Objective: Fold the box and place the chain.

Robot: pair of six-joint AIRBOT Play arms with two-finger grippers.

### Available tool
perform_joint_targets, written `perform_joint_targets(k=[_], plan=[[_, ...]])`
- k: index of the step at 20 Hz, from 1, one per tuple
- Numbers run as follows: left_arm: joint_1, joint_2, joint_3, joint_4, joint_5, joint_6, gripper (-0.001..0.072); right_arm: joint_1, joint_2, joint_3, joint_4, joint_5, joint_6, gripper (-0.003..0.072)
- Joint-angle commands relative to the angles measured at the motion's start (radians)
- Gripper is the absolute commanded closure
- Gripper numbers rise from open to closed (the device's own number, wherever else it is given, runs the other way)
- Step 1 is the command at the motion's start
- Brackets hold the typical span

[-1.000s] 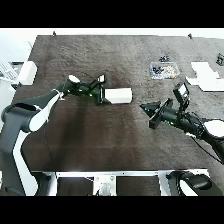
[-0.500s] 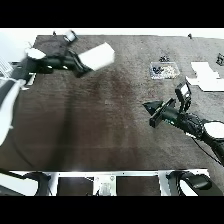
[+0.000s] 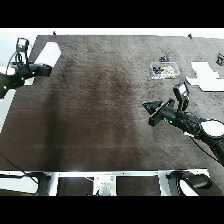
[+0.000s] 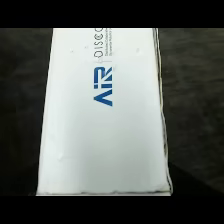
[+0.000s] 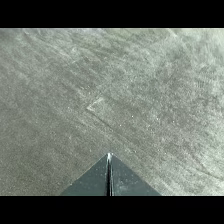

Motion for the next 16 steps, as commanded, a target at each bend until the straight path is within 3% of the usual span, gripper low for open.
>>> perform_joint_targets(k=[1,6,16], plan=[[0.017,-0.068,-0.046,-0.007,0.129,-0.029,0.0693,0.0,-0.016,-0.003,0.026,0.0,0.0,0.0676],[0.017,-0.121,-0.047,-0.011,0.279,-0.153,0.0693,0.0,-0.031,-0.004,0.029,0.0,0.0,0.0676],[0.017,-0.18,-0.045,0.048,0.351,-0.073,0.0692,0.0,-0.031,-0.004,0.048,-0.015,0.0,0.0676]])
